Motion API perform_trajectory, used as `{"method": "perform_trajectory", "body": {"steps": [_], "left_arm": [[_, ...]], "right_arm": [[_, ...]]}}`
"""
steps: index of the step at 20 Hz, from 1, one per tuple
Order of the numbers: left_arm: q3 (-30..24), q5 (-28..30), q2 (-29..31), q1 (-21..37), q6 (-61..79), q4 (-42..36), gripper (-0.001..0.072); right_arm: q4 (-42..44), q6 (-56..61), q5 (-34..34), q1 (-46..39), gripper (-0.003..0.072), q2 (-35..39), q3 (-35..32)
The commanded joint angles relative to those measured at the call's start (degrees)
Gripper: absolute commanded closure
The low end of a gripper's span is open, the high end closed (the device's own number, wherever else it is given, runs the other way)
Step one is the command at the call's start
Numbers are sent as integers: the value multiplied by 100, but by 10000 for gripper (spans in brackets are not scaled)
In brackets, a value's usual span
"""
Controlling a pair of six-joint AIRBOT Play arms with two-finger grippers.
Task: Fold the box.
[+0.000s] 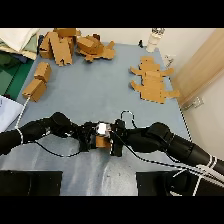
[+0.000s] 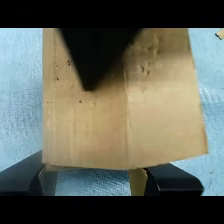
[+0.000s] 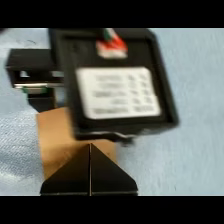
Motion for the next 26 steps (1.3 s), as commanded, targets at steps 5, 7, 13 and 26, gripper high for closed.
{"method": "perform_trajectory", "body": {"steps": [5, 7, 13, 26], "left_arm": [[-2, 2, -2, 4, 2, 0, 388], [-2, 0, -2, 4, 2, 0, 388], [-2, 0, -2, 4, 2, 0, 388], [-2, 0, -2, 4, 2, 0, 388]], "right_arm": [[-293, 46, -826, 177, 617, 190, -2], [-293, 48, -984, 175, 513, 195, -2], [-450, 44, -955, 175, 400, 177, -2], [-850, 61, -643, 181, 221, 133, -2]]}}
